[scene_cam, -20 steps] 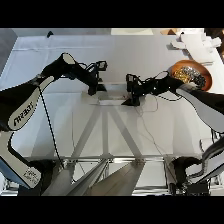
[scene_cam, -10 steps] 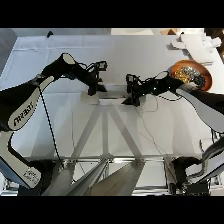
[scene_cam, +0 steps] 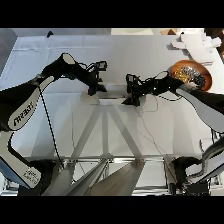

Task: Fold the box and place the chain.

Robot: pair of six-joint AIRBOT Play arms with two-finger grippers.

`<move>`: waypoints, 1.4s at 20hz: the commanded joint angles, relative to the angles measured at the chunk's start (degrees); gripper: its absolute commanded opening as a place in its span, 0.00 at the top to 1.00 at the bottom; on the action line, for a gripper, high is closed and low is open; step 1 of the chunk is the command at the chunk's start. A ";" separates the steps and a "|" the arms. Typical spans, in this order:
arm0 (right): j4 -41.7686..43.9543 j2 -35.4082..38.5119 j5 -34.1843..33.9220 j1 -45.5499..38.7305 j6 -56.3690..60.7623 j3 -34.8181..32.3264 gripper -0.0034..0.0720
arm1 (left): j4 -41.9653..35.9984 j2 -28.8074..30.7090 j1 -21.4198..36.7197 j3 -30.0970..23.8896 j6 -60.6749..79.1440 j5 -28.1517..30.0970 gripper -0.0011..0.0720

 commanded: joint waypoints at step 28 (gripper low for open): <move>0.02 -0.02 -0.07 0.07 0.00 0.07 0.35 | 12.00 9.81 8.66 -0.07 -18.75 -15.19 0.70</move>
